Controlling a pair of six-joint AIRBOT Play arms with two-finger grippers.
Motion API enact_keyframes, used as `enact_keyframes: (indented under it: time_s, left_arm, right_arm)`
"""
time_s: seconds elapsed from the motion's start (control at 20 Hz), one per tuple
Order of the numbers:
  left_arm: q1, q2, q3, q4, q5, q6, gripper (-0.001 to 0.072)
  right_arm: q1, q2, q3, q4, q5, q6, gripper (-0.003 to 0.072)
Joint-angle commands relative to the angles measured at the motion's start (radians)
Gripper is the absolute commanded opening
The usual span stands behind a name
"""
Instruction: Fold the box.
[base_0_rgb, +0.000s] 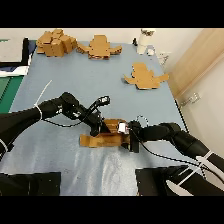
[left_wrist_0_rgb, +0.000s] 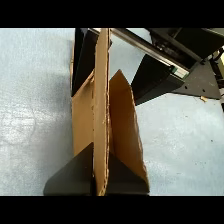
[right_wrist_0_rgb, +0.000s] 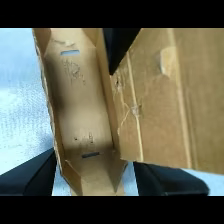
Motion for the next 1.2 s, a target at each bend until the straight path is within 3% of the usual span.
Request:
enact_keyframes:
  time_s: [0.0,0.3,1.15]
  left_arm:
    - [0.001,0.0,0.0,0.0,0.001,0.0,0.0012]
    - [0.001,0.0,0.0,0.0,0.001,0.0,0.0012]
    - [0.001,0.0,0.0,0.0,0.001,0.0,0.0012]
  right_arm:
    - [-0.005,-0.019,-0.001,0.018,-0.007,-0.024,0.0714]
    - [-0.003,-0.018,-0.001,0.015,-0.073,-0.025,0.071]
    - [-0.003,-0.086,0.001,0.013,0.039,-0.025,0.0708]
